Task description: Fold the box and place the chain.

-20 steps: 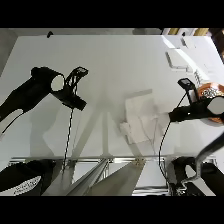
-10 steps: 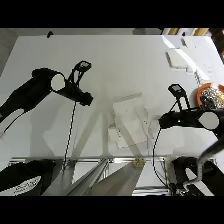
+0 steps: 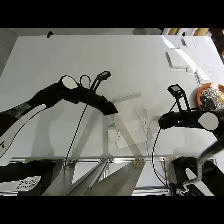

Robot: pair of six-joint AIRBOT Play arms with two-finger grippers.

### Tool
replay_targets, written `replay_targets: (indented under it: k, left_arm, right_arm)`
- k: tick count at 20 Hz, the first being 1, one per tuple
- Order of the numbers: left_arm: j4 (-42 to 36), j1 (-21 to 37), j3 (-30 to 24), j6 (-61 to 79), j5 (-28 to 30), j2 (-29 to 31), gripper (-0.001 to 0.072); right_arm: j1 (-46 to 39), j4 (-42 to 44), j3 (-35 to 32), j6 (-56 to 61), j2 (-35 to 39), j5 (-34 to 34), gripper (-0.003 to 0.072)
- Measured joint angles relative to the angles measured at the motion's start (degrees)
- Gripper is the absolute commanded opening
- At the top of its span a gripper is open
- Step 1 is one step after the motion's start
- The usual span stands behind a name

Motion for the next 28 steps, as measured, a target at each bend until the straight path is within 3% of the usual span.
replay_targets:
  k: [7,12,14,17,18,23,28]
  left_arm:
    - [-8.37,-2.71,-0.11,6.47,-2.49,-6.10,0.0476]
    - [-9.42,-4.57,-0.09,8.81,-1.73,-7.41,0.0019]
    - [-9.68,-4.24,-0.09,10.25,-1.68,-7.52,0.0004]
    - [-8.85,-3.39,-0.13,12.72,-0.92,-7.15,0.0002]
    - [-8.63,-3.34,-0.13,14.05,-1.36,-6.49,0.0001]
    - [-0.68,-3.85,-0.13,17.94,-2.10,1.22,-0.0001]
    - [10.80,-9.16,-0.13,19.37,-0.50,7.87,0.0001]
  right_arm:
    - [0.02,0.00,0.00,0.00,0.00,-0.02,0.0019]
    - [0.00,0.00,0.00,0.00,0.00,0.00,0.0019]
    - [0.04,0.26,0.00,-0.02,0.02,-0.09,0.0053]
    - [0.02,0.00,0.52,0.02,0.28,0.52,0.0310]
    - [0.04,0.17,1.16,0.00,0.63,0.94,0.0343]
    - [0.04,-0.68,7.41,-2.89,6.64,5.64,0.0342]
    - [0.02,-2.56,10.56,-8.15,15.89,13.92,0.0338]
